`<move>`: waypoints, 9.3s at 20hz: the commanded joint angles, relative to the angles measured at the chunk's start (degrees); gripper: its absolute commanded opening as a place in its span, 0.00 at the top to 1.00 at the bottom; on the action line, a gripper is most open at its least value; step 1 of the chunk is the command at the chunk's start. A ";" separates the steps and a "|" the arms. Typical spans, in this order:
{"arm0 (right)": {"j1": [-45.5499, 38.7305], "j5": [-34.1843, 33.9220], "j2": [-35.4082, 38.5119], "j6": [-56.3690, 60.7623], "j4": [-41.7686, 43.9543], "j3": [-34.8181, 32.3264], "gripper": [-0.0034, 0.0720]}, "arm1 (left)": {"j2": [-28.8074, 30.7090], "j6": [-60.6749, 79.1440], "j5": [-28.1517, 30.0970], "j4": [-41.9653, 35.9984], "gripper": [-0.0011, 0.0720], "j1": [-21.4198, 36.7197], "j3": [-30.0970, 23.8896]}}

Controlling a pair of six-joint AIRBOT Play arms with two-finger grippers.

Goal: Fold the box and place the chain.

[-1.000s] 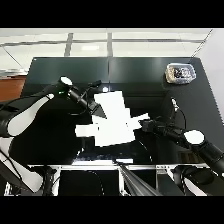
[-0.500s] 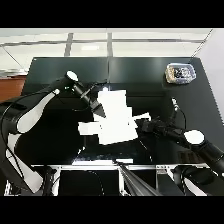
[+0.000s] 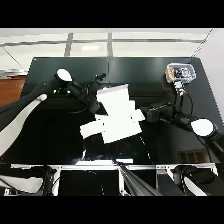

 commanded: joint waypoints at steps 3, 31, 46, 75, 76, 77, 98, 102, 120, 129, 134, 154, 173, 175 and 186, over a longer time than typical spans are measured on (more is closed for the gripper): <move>-0.42 3.41 -0.02 -17.49 -9.03 2.64 0.05 | 6.51 22.18 16.41 1.01 0.95 -2.25 -10.29; 16.98 1.62 -10.40 -47.93 -1.20 -3.82 0.05 | 1.14 28.81 20.00 4.20 0.95 -6.14 -10.29; 2.12 14.01 -20.00 -67.71 14.58 8.66 0.05 | 1.25 28.83 19.98 4.02 0.95 -6.14 -10.19; 5.84 15.78 -28.68 -73.96 16.17 5.60 0.05 | 2.54 28.13 19.08 9.97 0.95 -6.16 -9.57; 5.90 15.78 -28.70 -74.05 16.20 5.62 0.05 | 2.54 28.13 19.12 9.97 0.95 -6.16 -9.57; 6.01 15.80 -28.79 -74.05 16.13 5.73 0.05 | 2.54 28.15 19.12 9.97 0.95 -6.16 -9.57; 8.98 13.94 -31.82 -65.88 9.14 8.90 0.05 | 2.54 28.13 19.37 9.94 0.95 -6.16 -9.57; 9.77 13.38 -31.98 -65.20 8.07 8.94 0.05 | 2.54 28.13 19.32 9.94 0.95 -6.14 -9.57; 9.77 13.42 -31.98 -65.22 8.04 8.92 0.34 | 3.80 15.52 5.49 24.09 0.41 -5.38 -1.81; 9.84 13.44 -31.98 -65.22 7.76 8.92 0.34 | 13.97 -22.91 -15.08 32.79 0.95 4.17 -1.53; 9.84 13.44 -31.98 -65.22 7.76 8.92 0.35 | 14.34 -18.23 -3.72 -0.76 0.96 2.49 -16.85; 9.84 13.44 -31.98 -65.22 7.78 8.92 0.64 | 11.30 -15.10 23.93 10.78 0.96 -0.22 -14.91; 9.84 13.44 -31.98 -65.22 7.78 8.92 0.64 | 25.57 42.25 30.01 6.86 0.01 -1.27 -32.87; 9.84 13.44 -31.98 -65.22 7.78 8.92 0.64 | 22.05 43.98 28.98 5.68 0.03 -1.29 -30.86; 9.84 13.42 -31.98 -65.20 7.78 8.92 0.64 | 20.35 48.13 26.08 -0.33 0.68 -2.08 -29.68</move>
